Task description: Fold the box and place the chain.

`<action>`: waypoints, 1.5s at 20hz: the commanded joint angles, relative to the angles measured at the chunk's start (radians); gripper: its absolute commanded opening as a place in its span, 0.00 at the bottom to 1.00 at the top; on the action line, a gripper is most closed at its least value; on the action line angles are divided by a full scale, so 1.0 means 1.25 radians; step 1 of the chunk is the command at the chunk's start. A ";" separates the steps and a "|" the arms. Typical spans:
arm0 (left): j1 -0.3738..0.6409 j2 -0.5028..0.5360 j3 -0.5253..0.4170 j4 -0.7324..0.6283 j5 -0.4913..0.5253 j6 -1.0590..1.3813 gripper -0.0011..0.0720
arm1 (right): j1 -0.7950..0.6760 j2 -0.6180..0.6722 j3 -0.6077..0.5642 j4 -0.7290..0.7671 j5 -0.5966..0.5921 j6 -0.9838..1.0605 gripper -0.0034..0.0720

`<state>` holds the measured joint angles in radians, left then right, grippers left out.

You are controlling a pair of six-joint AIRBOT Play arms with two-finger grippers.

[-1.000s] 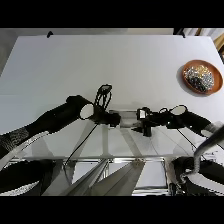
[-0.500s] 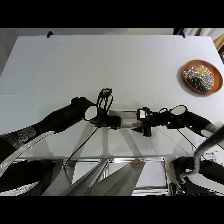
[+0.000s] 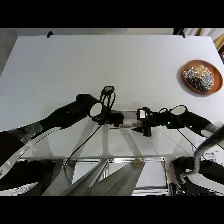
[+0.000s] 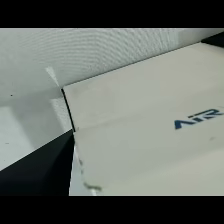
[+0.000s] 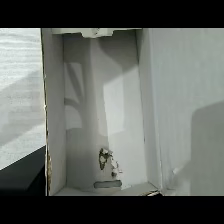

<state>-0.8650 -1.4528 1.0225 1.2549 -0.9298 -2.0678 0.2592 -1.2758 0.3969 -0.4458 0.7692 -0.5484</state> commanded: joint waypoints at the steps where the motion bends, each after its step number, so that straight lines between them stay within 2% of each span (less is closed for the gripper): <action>1: 0.000 -0.030 0.043 0.015 -0.044 -0.028 0.70 | 0.000 0.000 0.000 -0.002 0.001 -0.002 0.57; 5: -0.002 -0.051 0.043 0.015 -0.068 -0.066 0.68 | 0.000 0.000 0.000 -0.002 0.001 -0.002 0.57; 11: -0.003 -0.054 0.043 0.051 -0.119 -0.137 0.49 | 0.000 0.000 0.000 -0.002 0.001 -0.002 0.57; 13: -0.010 -0.054 0.043 0.056 -0.121 -0.151 0.34 | 0.000 0.000 0.000 -0.002 0.001 -0.002 0.57; 15: -0.022 -0.054 0.043 0.060 -0.114 -0.150 0.08 | 0.000 0.000 0.000 -0.002 0.001 -0.002 0.57; 16: -0.027 -0.054 0.043 0.061 -0.110 -0.150 0.02 | 0.000 0.000 0.000 -0.002 0.001 -0.002 0.57; 20: -0.043 -0.054 0.043 0.074 -0.113 -0.186 0.02 | 0.000 0.000 0.000 -0.002 0.001 -0.002 0.57; 21: -0.045 -0.054 0.043 0.075 -0.112 -0.193 0.05 | 0.000 0.000 0.000 -0.002 0.001 -0.002 0.57; 22: -0.047 -0.054 0.043 0.074 -0.112 -0.194 0.22 | 0.000 0.000 0.000 -0.002 0.001 -0.002 0.57; 23: -0.048 -0.054 0.043 0.075 -0.110 -0.201 0.43 | 0.000 0.000 0.000 -0.002 0.001 -0.002 0.57; 30: -0.047 -0.054 0.043 0.121 -0.102 -0.255 0.37 | 0.000 0.000 0.000 -0.002 0.001 -0.002 0.57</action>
